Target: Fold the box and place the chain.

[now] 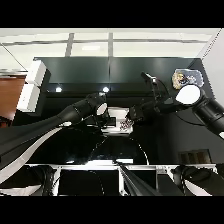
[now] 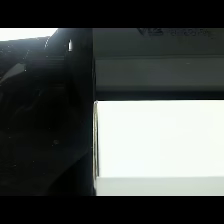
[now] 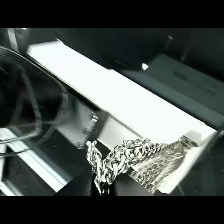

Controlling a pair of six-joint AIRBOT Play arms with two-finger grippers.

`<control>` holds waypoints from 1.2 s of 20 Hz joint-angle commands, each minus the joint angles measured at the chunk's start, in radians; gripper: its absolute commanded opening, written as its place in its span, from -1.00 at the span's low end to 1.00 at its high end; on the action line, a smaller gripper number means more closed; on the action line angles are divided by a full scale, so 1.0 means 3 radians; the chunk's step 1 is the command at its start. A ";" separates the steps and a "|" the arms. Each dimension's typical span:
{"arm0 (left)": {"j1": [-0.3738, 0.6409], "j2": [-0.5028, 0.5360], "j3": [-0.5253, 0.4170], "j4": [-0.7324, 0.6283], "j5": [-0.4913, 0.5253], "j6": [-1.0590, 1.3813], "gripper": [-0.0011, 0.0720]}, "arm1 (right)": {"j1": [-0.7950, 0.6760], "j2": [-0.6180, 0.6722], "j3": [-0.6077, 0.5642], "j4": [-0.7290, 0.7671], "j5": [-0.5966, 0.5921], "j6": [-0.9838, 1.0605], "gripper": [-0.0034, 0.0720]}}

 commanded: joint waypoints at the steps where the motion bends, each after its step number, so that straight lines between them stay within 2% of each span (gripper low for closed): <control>1: 0.0004 0.0000 0.0001 -0.0001 0.0003 0.0000 -0.90 | 0.0070 -0.0029 -0.0075 -0.0139 -0.0277 0.0039 -0.88; 2: 0.0004 0.0000 0.0001 0.0000 0.0001 0.0000 -0.90 | 0.0080 -0.0052 -0.0075 -0.0120 -0.0340 0.0039 -0.87; 3: 0.0004 0.0000 0.0001 0.0000 0.0001 0.0000 -0.90 | 0.0090 -0.0066 -0.0075 -0.0126 -0.0375 0.0037 -0.56; 4: 0.0004 0.0000 0.0001 0.0000 0.0001 0.0000 -0.90 | 0.0089 -0.0066 -0.0074 -0.0149 -0.0389 0.0036 -0.15; 7: 0.0006 0.0000 0.0001 0.0000 0.0001 0.0000 -0.90 | -0.0037 -0.0057 0.0009 -0.0220 -0.0120 -0.0027 -0.15; 9: 0.0006 0.0000 0.0001 0.0000 0.0004 0.0000 -0.90 | -0.0249 0.0039 0.0100 -0.0577 0.0219 -0.0024 -0.15; 10: 0.0006 0.0000 0.0001 0.0000 0.0003 0.0000 -0.90 | -0.0393 0.0142 0.0103 -0.0908 0.0371 -0.0022 -0.15; 12: 0.0006 0.0000 0.0001 0.0000 0.0001 0.0000 -0.90 | -0.0622 0.0329 0.0089 -0.1976 0.0710 0.0198 -0.15; 14: 0.0006 -0.0009 0.0000 0.0000 0.0018 0.0000 -0.90 | -0.0815 0.0483 -0.0066 -0.2885 0.0807 0.0479 -0.16; 16: 0.0006 -0.0045 0.0000 -0.0004 0.0135 -0.0001 -0.90 | -0.1045 0.0534 -0.0261 -0.2763 0.0659 0.0407 -0.16; 21: -0.0001 -0.0120 0.0001 -0.0191 0.0191 0.0001 -0.89 | -0.1151 0.0534 -0.0673 -0.1703 -0.0266 0.0056 -0.16; 24: 0.0006 -0.0118 0.0003 -0.0191 0.0172 -0.0058 -0.90 | -0.1151 0.0533 -0.0697 -0.1514 -0.0418 -0.0081 -0.16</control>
